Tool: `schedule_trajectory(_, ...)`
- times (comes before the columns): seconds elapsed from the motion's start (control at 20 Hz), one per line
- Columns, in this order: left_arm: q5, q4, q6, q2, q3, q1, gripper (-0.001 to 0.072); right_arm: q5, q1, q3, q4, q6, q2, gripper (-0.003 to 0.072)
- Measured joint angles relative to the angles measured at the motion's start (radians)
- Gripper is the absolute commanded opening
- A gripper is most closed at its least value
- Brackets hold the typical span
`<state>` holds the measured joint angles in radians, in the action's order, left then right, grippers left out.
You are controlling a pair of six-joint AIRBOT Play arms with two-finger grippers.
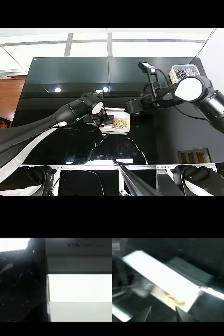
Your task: Fold the box and place the chain.
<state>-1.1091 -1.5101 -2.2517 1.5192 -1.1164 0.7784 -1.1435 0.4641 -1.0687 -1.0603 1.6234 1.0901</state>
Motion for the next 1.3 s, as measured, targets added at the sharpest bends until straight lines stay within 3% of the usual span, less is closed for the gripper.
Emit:
schedule_trajectory(0.1,0.000,0.000,0.000,0.000,0.000,-0.001,0.0048,-0.029,-0.046,0.001,-0.044,0.000,-0.002,0.0358)
schedule_trajectory(0.15,0.000,0.001,0.000,0.000,0.000,-0.002,0.0242,-0.037,-0.063,0.001,-0.061,0.000,-0.003,0.0358)
schedule_trajectory(0.2,0.001,0.008,0.000,-0.001,-0.002,-0.003,0.0564,-0.047,-0.074,0.002,-0.068,-0.004,-0.003,0.0358)
schedule_trajectory(0.25,0.000,0.015,0.000,-0.005,-0.005,-0.004,0.0710,-0.053,-0.081,0.002,-0.075,-0.010,-0.004,0.0358)
schedule_trajectory(0.4,-0.025,0.018,0.018,-0.054,-0.012,-0.004,0.0709,-0.060,-0.095,0.002,-0.093,-0.019,-0.004,0.0358)
schedule_trajectory(0.6,-0.092,-0.080,0.104,-0.224,0.010,-0.013,0.0709,-0.067,-0.101,0.002,-0.100,-0.026,-0.004,0.0358)
schedule_trajectory(0.7,-0.126,-0.154,0.148,-0.326,0.066,-0.068,0.0709,-0.070,-0.102,0.002,-0.101,-0.026,-0.004,0.0358)
schedule_trajectory(0.8,-0.154,-0.134,0.243,-0.413,0.150,-0.191,0.0709,-0.071,-0.102,0.002,-0.103,-0.026,-0.004,0.0358)
schedule_trajectory(0.9,-0.106,0.019,0.423,-0.468,0.245,-0.348,0.0708,-0.069,-0.102,0.002,-0.103,-0.026,-0.004,0.0358)
schedule_trajectory(1.05,-0.042,0.390,0.904,-0.492,0.380,-0.528,0.0710,-0.065,-0.102,0.002,-0.104,-0.026,-0.004,0.0358)
schedule_trajectory(1.2,0.002,0.674,1.459,-0.471,0.471,-0.591,0.0719,-0.056,-0.102,0.002,-0.104,-0.027,-0.004,0.0358)
schedule_trajectory(1.3,0.021,0.775,1.793,-0.448,0.500,-0.584,0.0719,-0.050,-0.102,0.002,-0.103,-0.027,-0.004,0.0358)
